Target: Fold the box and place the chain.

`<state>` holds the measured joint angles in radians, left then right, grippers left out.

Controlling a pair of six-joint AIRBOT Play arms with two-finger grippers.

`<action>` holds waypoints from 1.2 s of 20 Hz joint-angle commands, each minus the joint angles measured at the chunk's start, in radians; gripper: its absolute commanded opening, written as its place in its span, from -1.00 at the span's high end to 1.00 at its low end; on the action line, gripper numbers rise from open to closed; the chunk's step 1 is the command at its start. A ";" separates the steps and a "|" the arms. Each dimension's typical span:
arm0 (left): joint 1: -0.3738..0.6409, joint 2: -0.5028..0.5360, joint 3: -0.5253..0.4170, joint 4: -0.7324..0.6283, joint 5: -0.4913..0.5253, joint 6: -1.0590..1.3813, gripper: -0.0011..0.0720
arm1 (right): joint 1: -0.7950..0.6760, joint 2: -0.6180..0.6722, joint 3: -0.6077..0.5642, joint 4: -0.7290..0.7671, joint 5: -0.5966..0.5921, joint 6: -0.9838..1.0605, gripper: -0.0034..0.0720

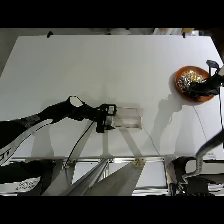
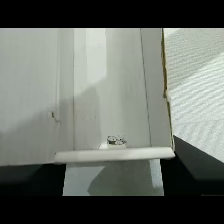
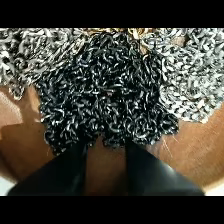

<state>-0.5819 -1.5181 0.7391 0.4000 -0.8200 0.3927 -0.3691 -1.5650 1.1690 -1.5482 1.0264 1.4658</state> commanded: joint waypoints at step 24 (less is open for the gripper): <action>0.001 0.000 0.000 0.000 0.000 0.000 0.23 | 0.061 0.407 0.000 0.082 0.093 -0.113 0.66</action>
<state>-0.5819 -1.5181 0.7391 0.4000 -0.8200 0.3927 -0.3157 -1.1629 1.1690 -1.4586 1.1381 1.3602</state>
